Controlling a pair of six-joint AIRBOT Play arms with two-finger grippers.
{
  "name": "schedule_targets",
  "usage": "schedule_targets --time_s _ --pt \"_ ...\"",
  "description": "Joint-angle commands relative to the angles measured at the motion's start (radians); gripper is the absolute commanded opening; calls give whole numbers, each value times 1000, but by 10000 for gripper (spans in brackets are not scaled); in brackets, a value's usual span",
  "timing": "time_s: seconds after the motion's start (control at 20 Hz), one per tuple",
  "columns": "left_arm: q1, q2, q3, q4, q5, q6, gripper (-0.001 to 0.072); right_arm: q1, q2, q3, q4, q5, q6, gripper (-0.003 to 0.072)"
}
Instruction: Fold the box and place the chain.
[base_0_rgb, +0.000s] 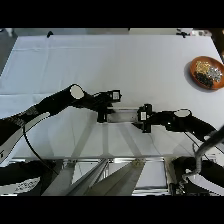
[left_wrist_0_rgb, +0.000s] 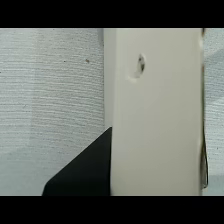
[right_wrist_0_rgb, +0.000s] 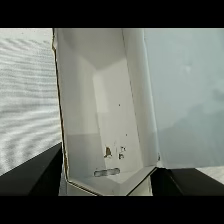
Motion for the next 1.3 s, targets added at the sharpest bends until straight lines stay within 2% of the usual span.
schedule_targets --time_s 0.0,1.05,1.1,1.2,1.25 --pt "0 0 0 0 0 0 12 0 0 1 0 4 33 339" --pt "0 1 0 0 1 -4 13 0 0 1 0 4 32 338" --pt "0 1 0 0 4 -4 25 0 0 1 0 4 32 338" --pt "1 3 0 0 -5 -6 225 0 0 1 0 4 32 338" --pt "2 7 0 0 -10 -6 265 0 0 1 0 4 32 338"
